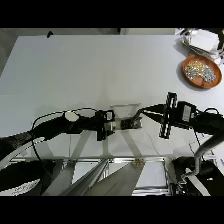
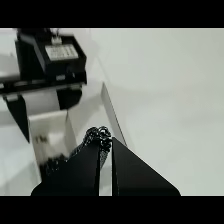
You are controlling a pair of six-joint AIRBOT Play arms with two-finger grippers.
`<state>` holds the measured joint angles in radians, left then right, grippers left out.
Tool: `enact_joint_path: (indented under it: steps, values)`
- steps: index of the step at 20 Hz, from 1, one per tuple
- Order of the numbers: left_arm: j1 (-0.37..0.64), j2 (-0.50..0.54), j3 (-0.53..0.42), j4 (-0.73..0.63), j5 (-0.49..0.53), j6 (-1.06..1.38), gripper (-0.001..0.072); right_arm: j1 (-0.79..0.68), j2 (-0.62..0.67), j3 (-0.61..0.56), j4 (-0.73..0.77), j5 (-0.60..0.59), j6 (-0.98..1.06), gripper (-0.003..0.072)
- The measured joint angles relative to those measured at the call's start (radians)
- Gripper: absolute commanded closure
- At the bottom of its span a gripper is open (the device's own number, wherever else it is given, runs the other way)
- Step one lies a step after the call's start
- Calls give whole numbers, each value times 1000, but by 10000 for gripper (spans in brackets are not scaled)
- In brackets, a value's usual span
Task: Fold the box and place the chain.
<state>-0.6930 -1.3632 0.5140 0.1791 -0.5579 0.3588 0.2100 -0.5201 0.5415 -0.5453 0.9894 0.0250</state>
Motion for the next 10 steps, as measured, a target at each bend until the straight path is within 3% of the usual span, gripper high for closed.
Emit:
enact_joint_path:
  steps: [6,10]
  values:
    - [0,0,0,0,0,0,457,0,-6,0,134,4,11,669]
    - [0,0,0,0,0,0,457,3,-116,0,134,15,56,669]
